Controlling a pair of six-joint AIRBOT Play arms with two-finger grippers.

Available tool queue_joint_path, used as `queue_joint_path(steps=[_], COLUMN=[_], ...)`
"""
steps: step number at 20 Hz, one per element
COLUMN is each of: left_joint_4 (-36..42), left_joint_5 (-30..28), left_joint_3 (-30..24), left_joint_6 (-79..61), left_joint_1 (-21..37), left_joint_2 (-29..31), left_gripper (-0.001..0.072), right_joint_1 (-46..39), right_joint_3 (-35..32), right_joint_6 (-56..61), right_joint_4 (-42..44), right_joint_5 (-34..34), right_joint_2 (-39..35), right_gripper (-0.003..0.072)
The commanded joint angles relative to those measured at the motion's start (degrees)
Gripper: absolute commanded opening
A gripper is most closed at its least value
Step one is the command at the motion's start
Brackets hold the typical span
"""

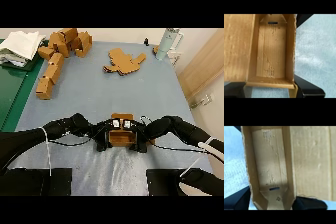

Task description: Fold the box.

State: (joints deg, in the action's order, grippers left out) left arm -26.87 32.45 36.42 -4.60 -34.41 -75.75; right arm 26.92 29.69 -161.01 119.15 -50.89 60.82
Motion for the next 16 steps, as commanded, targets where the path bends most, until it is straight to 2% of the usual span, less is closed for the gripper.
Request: queue_joint_path(steps=[1, 6, 8, 12, 16], left_joint_4=[-0.09, -0.09, -0.09, -0.09, -0.07], left_joint_5=[0.09, 0.09, 0.09, 0.09, 0.09], left_joint_3=[0.04, 0.04, 0.04, 0.04, 0.04], left_joint_6=[-0.02, -0.02, -0.02, -0.02, -0.02], left_joint_1=[-0.02, -0.02, -0.02, -0.02, -0.02], left_joint_2=[0.0, 0.0, 0.0, 0.0, 0.0], left_gripper=[0.0534, 0.0534, 0.0534, 0.0534, 0.0535], right_joint_1=[-0.13, -0.17, -0.17, -0.15, -0.15], right_joint_3=[0.07, 0.42, 0.42, 0.42, 0.42], right_joint_6=[1.49, 16.09, 18.14, 18.14, 21.73], right_joint_4=[-2.82, -15.72, -17.92, -17.35, -7.74], right_joint_5=[-0.83, -1.16, -1.86, -2.38, -5.01], right_joint_2=[-0.52, -6.45, -10.25, -18.01, -22.21], right_gripper=[0.072, 0.072, 0.072, 0.0714, 0.0715])
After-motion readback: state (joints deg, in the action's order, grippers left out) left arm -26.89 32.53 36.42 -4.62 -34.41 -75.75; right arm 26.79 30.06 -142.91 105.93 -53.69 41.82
